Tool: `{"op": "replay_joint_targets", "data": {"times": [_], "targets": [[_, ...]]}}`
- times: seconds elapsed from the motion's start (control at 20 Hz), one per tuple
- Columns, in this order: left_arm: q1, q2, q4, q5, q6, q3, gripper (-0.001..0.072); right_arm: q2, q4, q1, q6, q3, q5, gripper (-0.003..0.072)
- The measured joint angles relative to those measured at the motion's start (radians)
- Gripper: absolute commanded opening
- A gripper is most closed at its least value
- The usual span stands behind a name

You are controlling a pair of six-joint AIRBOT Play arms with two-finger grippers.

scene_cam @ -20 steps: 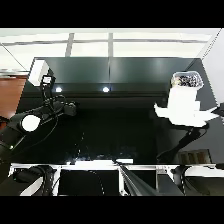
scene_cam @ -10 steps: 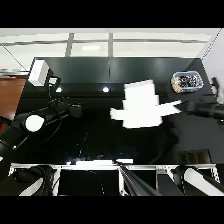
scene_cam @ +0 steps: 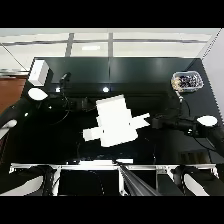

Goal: Fold the box and place the chain.

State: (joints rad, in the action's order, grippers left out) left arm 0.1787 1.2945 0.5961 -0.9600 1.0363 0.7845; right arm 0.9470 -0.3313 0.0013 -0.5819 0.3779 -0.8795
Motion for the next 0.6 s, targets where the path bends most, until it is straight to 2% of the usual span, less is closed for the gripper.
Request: {"op": "replay_joint_targets", "data": {"times": [0.15, 0.35, 0.45, 0.6], "targets": [[-0.009, 0.129, -0.07, -0.159, -0.101, 0.039, 0.0696, -0.005, 0.005, 0.045, -0.006, -0.008, 0.033, 0.0011], [0.031, 0.248, -0.092, -0.242, -0.181, 0.078, 0.0687, -0.008, 0.005, 0.064, -0.011, -0.011, 0.051, 0.0011], [0.053, 0.285, -0.086, -0.277, -0.232, 0.1, 0.0564, -0.008, 0.006, 0.067, -0.013, -0.011, 0.054, 0.0012], [0.076, 0.325, -0.058, -0.308, -0.283, 0.138, 0.0534, -0.008, 0.006, 0.07, -0.013, -0.011, 0.057, 0.0012]]}}
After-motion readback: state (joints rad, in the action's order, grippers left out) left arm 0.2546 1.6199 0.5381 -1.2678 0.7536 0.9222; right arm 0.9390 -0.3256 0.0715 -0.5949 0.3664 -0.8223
